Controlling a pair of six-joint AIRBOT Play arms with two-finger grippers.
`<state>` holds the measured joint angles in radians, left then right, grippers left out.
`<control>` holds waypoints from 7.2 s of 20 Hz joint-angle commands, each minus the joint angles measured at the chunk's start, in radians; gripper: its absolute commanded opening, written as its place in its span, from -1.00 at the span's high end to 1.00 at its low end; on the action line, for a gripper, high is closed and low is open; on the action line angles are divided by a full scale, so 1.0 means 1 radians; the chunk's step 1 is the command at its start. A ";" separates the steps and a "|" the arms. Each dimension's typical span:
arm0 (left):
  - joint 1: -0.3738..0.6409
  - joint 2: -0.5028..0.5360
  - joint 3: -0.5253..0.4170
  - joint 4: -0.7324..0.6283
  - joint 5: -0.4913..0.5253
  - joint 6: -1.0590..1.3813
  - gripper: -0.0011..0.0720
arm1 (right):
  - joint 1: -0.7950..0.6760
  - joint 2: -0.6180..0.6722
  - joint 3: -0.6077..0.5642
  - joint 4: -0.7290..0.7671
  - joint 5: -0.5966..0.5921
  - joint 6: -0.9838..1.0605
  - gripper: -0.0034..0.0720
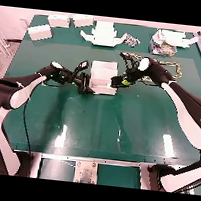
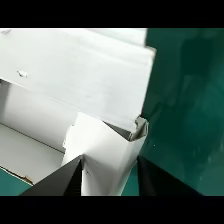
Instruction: Fold the box and place the chain.
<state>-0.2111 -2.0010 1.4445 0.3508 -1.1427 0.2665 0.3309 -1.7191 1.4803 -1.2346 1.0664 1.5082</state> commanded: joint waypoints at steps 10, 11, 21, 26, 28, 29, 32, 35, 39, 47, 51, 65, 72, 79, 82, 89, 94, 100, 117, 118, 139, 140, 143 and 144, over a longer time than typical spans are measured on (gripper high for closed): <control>0.000 0.000 0.000 -0.039 -0.003 0.000 -0.36 | 0.116 -0.062 0.098 -0.259 0.110 0.248 -0.02; 0.000 0.000 0.000 -0.040 -0.002 0.000 -0.36 | 0.124 -0.077 0.116 -0.279 0.130 0.267 -0.02; 0.000 0.000 0.000 -0.044 -0.003 0.000 -0.36 | 0.145 -0.108 0.136 -0.307 0.140 0.318 0.22; 0.000 0.000 0.000 -0.040 0.014 0.003 -0.36 | 0.160 -0.137 0.138 -0.314 0.139 0.317 0.46; 0.000 0.000 0.000 -0.036 0.048 0.003 -0.36 | 0.161 -0.137 0.148 -0.319 0.140 0.317 0.58; 0.000 0.000 -0.001 -0.036 0.063 0.003 -0.37 | 0.161 -0.137 0.151 -0.319 0.139 0.317 0.65; 0.000 0.000 -0.001 -0.035 0.080 0.003 -0.36 | 0.161 -0.137 0.151 -0.326 0.139 0.317 0.84; 0.000 0.000 -0.001 -0.033 0.085 0.003 -0.36 | 0.162 -0.137 0.151 -0.341 0.139 0.317 0.76; 0.000 0.000 -0.001 -0.006 0.094 0.003 -0.36 | 0.151 -0.108 0.151 -0.372 0.139 0.343 0.03; 0.000 0.000 -0.001 -0.006 0.088 0.003 -0.36 | 0.128 -0.019 0.151 -0.420 0.128 0.376 -0.08; 0.000 0.000 -0.001 -0.007 0.085 0.003 -0.36 | 0.128 -0.011 0.151 -0.431 0.128 0.367 -0.09; 0.000 0.000 -0.001 -0.007 0.075 -0.001 -0.36 | -0.127 0.041 0.081 -0.340 -0.177 -0.218 -0.08; 0.000 0.000 -0.001 -0.008 0.057 -0.001 -0.36 | -0.361 -0.047 0.020 0.351 -0.188 -1.244 -0.02; 0.000 0.000 -0.001 -0.008 0.057 -0.001 -0.36 | -0.438 -0.154 0.051 0.426 -0.074 -1.585 -0.03; 0.000 0.000 -0.001 -0.008 0.051 -0.001 -0.37 | -0.439 -0.201 0.106 0.432 -0.037 -1.622 -0.06; 0.000 0.000 -0.001 -0.007 0.051 0.000 -0.36 | -0.452 -0.269 0.183 0.431 0.003 -1.648 -0.24; 0.000 0.000 -0.001 -0.007 0.050 0.000 -0.36 | -0.463 -0.284 0.201 0.430 0.045 -1.648 -0.22; 0.000 0.000 -0.001 -0.007 0.051 0.000 -0.36 | -0.448 -0.300 0.203 0.394 0.064 -1.654 0.15; 0.000 0.000 -0.001 -0.007 0.050 -0.001 -0.36 | -0.422 -0.108 0.231 0.397 0.210 -1.382 0.89; 0.000 0.000 -0.001 -0.007 0.050 -0.001 -0.37 | -0.422 -0.083 0.231 0.397 0.231 -1.353 0.89; 0.000 0.000 -0.001 -0.007 0.032 0.000 -0.36 | -0.045 0.362 0.230 0.286 0.093 -0.887 0.89; 0.000 0.000 -0.001 -0.007 0.032 0.000 -0.36 | -0.026 0.359 0.230 0.280 0.065 -0.881 0.89; 0.000 0.000 -0.001 -0.007 0.032 0.000 -0.36 | 0.010 0.332 0.228 0.280 0.030 -0.837 0.89; 0.000 0.000 -0.001 -0.007 0.032 0.000 -0.36 | 0.016 0.324 0.224 0.280 0.034 -0.815 0.89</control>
<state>-0.2111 -2.0010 1.4437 0.3439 -1.1099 0.2657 0.3107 -1.3804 1.7084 -0.9424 1.1416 0.6304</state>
